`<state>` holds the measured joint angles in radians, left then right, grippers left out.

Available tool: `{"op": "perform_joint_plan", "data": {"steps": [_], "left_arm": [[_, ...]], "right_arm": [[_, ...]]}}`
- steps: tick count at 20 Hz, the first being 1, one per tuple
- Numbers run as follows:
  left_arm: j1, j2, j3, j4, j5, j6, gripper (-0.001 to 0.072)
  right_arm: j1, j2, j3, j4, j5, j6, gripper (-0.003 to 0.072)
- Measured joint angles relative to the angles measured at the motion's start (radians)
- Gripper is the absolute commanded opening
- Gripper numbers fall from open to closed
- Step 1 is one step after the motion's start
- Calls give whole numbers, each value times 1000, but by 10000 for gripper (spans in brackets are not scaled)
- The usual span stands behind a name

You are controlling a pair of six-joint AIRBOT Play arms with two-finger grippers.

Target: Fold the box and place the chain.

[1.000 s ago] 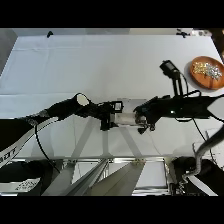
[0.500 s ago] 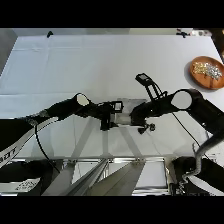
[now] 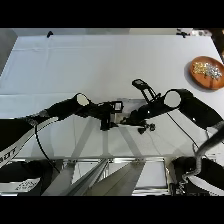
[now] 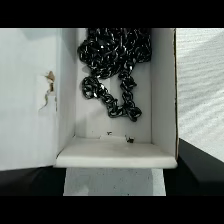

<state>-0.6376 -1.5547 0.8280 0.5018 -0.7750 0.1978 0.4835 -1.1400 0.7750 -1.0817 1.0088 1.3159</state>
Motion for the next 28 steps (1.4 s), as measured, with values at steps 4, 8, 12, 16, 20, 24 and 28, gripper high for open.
{"op": "perform_joint_plan", "data": {"steps": [4,8,12,16,20,24,28], "left_arm": [[0,0,0,0,0,0,445],[0,0,0,0,0,0,445],[0,0,0,0,0,0,445],[0,0,0,0,0,0,445],[0,0,0,0,0,0,446],[0,0,0,2,-1,0,445],[0,0,0,3,-2,0,445]], "right_arm": [[0,93,0,-117,68,-7,360],[0,269,-9,-254,95,-13,361],[0,452,-121,-310,103,-30,364],[0,592,-289,-354,84,-37,699],[0,636,-409,-351,1,-42,699],[0,613,-448,-324,-64,-124,695],[0,533,-458,-272,-120,-221,691]]}}
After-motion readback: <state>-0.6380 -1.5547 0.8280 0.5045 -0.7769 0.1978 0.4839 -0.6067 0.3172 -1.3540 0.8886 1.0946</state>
